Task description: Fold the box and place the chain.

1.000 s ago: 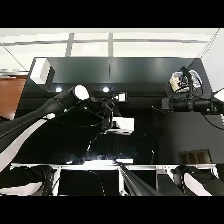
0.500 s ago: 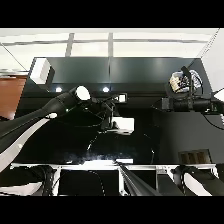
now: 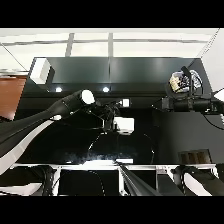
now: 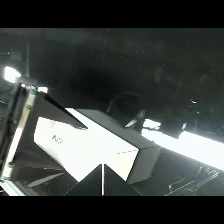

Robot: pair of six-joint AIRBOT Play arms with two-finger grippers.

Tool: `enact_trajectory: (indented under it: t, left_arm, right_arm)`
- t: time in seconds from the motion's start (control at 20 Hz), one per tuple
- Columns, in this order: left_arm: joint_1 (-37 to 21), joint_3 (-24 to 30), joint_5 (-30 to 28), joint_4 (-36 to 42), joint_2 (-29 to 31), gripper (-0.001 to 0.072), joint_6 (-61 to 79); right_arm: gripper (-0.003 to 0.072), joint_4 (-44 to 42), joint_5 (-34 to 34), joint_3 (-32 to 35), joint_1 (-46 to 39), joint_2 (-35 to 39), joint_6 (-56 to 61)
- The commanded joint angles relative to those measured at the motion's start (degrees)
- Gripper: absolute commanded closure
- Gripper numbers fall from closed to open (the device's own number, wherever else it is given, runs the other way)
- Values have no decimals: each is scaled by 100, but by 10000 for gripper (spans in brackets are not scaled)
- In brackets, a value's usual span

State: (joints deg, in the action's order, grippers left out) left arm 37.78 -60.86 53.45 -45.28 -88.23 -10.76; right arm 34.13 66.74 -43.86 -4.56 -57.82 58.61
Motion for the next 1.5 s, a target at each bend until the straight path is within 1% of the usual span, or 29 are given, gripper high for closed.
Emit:
enact_trajectory:
  t: [0.0, 0.2, 0.3, 0.35, 0.4, 0.45, 0.5, 0.55, 0.6, 0.65, 0.75, 0.85, 1.0, 1.1, 1.15, 1.2, 1.25, 1.3, 1.4, 1.45]
  left_arm:
    - [138, -4, -142, -409, -192, -2, 2]
    - [258, -4, -699, -380, -254, -2, -153]
    - [260, -2, -629, -413, -262, 3, -173]
    - [258, -7, -601, -533, -258, 105, -264]
    - [258, -15, -597, -809, -234, 328, -691]
    - [245, -44, -603, -1287, -181, 384, -1521]
    - [181, -94, -601, -2009, -116, 384, -2804]
    - [44, -120, -496, -2625, -48, 384, -3757]
    - [-203, -118, -304, -3071, 48, 422, -4286]
    - [-516, -118, -70, -3217, 151, 422, -4417]
    - [-1377, -118, 363, -3217, 424, 422, -4634]
    - [-2424, -116, 682, -3230, 715, 422, -5016]
    - [-4164, -118, 892, -3248, 1043, 422, -5619]
    - [-5209, -125, 1021, -3438, 1051, 424, -6507]
    - [-5626, -127, 1001, -3429, 1019, 424, -6577]
    - [-5980, -160, 887, -3379, 955, 424, -6559]
    - [-6207, -238, 785, -3348, 870, 423, -6500]
    - [-6358, -367, 826, -3331, 752, 423, -6323]
    - [-6437, -623, 822, -3340, 483, 423, -5842]
    - [-6432, -750, 728, -3329, 341, 424, -5716]
  right_arm:
    - [667, 0, 4, -4, -4, 4, 59]
    - [667, 4, 39, -7, -4, 4, 87]
    - [667, 2, 28, -4, -4, 4, 87]
    - [667, 2, 31, -4, -4, 4, 94]
    - [667, 2, 31, -7, -4, 4, 96]
    - [667, 2, 31, -4, -7, 4, 96]
    - [667, 2, 33, -7, -4, 4, 98]
    - [667, 2, 37, -4, -4, 4, 98]
    - [667, 2, 35, -4, -4, 4, 98]
    - [667, 2, 33, -7, -4, 4, 96]
    - [667, 2, 11, -4, -4, 4, 96]
    - [668, 4, 2, -4, -4, 4, 94]
    - [667, 4, -2, -4, -4, 4, 94]
    - [667, 4, -28, -4, -4, 4, 94]
    - [667, 7, -81, -4, -4, 4, 94]
    - [667, 4, -149, -4, -4, 4, 96]
    - [667, 4, -210, -4, -4, 4, 94]
    - [668, 4, -284, -4, -4, 4, 96]
    - [667, 4, -411, -4, -4, 4, 96]
    - [667, 2, -457, -4, -4, 4, 96]
